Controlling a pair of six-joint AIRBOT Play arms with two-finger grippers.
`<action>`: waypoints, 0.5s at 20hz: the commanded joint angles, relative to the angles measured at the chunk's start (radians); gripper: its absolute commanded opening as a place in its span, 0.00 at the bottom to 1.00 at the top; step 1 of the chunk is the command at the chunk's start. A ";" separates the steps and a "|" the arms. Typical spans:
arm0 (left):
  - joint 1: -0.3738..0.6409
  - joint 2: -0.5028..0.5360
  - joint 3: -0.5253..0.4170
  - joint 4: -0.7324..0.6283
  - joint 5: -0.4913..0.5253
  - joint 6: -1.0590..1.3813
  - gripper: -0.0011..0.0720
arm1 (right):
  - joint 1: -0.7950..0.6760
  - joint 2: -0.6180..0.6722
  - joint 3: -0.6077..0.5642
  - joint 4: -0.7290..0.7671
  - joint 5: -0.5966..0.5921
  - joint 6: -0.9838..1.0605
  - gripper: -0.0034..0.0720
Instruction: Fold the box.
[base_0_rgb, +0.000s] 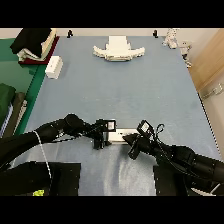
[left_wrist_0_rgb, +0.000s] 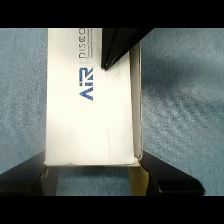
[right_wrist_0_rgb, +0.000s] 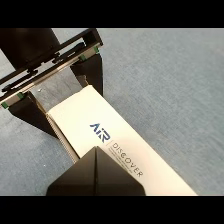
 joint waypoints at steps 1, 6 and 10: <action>0.000 0.000 0.000 0.000 0.000 0.001 0.64 | 0.000 -0.001 0.000 0.001 0.015 0.000 0.05; 0.000 0.000 0.000 0.000 0.000 0.001 0.64 | 0.000 0.046 0.003 0.001 0.054 0.000 0.05; 0.000 0.000 0.000 0.000 0.000 0.001 0.64 | -0.001 0.110 0.003 0.000 0.055 -0.005 0.05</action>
